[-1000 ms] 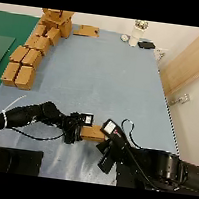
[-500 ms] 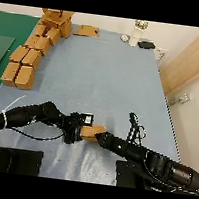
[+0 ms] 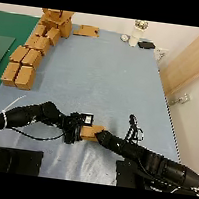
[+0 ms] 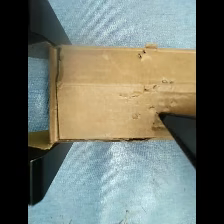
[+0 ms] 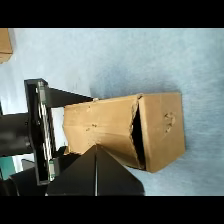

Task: Fold the box.

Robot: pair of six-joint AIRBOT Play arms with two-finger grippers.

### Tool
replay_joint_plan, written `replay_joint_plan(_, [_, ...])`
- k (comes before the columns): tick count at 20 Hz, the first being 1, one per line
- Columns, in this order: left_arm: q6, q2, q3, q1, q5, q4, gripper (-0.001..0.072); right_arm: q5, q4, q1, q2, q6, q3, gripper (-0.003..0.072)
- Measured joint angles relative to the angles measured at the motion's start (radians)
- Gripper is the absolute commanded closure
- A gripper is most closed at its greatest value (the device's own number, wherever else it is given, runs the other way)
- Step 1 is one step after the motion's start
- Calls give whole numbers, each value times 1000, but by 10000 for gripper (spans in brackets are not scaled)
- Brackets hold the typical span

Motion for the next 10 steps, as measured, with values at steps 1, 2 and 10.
replay_joint_plan(1, [0,0,0,0,0,0,211,1,0,2,-2,1,-1,684])
replay_joint_plan(2, [0,0,0,0,0,0,211,2,0,3,-3,3,-2,684])
replay_joint_plan(10, [0,0,0,0,0,0,211,-6,1,8,-6,7,-20,683])
